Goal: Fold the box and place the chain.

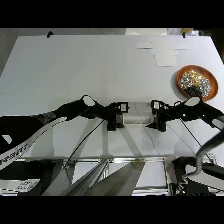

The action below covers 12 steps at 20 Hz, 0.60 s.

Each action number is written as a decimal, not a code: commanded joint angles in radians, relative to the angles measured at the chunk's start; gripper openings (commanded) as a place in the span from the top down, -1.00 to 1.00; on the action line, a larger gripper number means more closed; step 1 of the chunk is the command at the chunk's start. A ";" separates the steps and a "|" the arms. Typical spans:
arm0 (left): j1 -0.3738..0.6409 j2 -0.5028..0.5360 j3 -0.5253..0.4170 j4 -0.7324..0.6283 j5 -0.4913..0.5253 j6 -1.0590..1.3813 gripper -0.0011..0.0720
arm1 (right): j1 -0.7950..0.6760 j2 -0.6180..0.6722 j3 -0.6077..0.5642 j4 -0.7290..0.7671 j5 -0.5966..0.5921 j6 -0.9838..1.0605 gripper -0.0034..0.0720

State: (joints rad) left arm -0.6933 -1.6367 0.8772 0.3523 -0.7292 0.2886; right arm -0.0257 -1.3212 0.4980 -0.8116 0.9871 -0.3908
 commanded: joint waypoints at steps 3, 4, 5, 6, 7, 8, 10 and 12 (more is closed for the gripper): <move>0.000 0.000 0.000 0.000 -0.003 0.000 -0.24 | 0.001 0.000 0.000 0.000 0.000 0.000 -0.50; 0.000 0.000 0.000 0.000 -0.003 0.000 -0.57 | 0.001 0.000 0.000 0.000 0.000 0.000 -0.50; 0.000 0.001 0.000 0.000 0.001 0.000 -0.90 | 0.001 0.000 0.000 0.000 0.000 0.000 -0.50; 0.000 0.003 0.000 0.000 0.000 0.001 -0.94 | 0.001 0.000 0.000 0.000 0.000 0.000 -0.50; 0.000 0.007 0.000 0.000 0.000 0.001 -0.94 | 0.001 0.000 0.000 0.000 0.000 0.000 -0.50; 0.000 0.014 0.000 0.001 0.000 0.001 -0.94 | 0.001 0.000 0.000 0.000 0.000 0.000 -0.50; 0.002 0.027 0.000 -0.004 -0.004 0.001 -0.94 | 0.001 0.000 0.000 0.000 0.000 0.000 -0.50; 0.008 0.024 0.000 -0.005 0.002 0.001 -0.94 | 0.001 0.000 0.000 0.000 0.000 0.000 -0.50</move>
